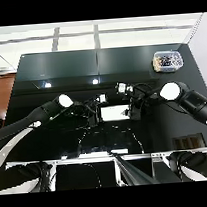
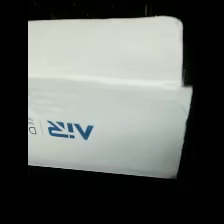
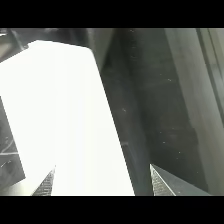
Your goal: Fold the box and place the chain.
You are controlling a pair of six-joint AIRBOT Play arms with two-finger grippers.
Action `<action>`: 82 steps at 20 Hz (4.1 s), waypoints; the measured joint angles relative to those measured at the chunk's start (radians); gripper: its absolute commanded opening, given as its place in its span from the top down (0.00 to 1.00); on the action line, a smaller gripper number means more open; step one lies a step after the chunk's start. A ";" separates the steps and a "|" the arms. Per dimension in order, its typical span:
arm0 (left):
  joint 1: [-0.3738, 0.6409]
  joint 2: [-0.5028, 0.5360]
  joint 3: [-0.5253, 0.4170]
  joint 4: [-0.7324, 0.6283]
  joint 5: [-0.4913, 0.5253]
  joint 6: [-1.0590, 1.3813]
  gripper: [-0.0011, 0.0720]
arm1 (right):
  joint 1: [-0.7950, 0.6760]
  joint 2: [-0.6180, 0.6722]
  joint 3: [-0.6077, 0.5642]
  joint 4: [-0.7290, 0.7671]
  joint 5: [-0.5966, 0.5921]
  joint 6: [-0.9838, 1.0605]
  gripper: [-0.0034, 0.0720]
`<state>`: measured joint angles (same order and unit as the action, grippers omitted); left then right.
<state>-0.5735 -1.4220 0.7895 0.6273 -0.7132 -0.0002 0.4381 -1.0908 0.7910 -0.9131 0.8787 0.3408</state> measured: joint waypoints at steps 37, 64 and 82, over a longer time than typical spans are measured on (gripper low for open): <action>0.000 0.000 0.000 0.000 0.000 0.000 0.38 | -0.039 -0.036 -0.006 -0.003 0.082 -0.031 0.68; 0.000 0.000 0.000 0.000 -0.001 0.000 0.38 | -0.097 -0.085 -0.127 0.266 -0.005 0.549 0.94; 0.000 -0.001 0.000 -0.014 -0.001 -0.001 0.38 | -0.193 -0.023 -0.042 0.340 0.194 0.610 0.94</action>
<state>-0.5735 -1.4227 0.7898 0.6128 -0.7143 -0.0013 0.2447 -1.1137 0.7494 -0.5735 1.0725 0.9512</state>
